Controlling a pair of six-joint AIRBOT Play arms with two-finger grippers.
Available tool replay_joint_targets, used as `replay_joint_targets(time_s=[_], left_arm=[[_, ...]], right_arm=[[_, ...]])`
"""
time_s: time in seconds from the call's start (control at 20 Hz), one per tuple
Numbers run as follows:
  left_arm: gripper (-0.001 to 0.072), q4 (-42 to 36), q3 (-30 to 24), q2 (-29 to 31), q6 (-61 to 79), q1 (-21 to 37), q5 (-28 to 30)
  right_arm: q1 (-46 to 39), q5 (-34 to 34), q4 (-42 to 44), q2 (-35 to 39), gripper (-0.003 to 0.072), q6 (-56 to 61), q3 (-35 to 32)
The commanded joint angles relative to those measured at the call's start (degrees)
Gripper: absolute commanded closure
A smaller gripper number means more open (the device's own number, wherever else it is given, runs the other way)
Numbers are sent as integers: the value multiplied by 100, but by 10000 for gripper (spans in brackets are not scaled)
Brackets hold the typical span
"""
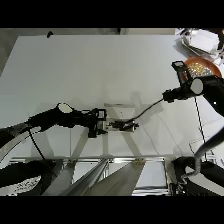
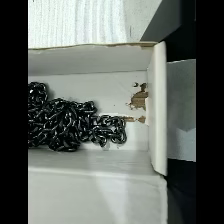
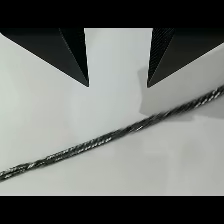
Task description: Fold the box and place the chain.
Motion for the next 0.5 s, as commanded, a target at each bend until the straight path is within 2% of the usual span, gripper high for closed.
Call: replay_joint_targets(time_s=[0.0, 0.25, 0.45], left_arm=[[499, 0, -2, 0, 2, 2, 0], [499, 0, -2, 0, 2, 2, 0], [499, 0, -2, 0, 2, 2, 0]], right_arm=[[-485, -223, -485, -649, 287, 660, 553], [-1679, -280, -448, -1082, 309, 1139, 664], [-1982, -1036, -391, -1134, 317, 1440, 664]])
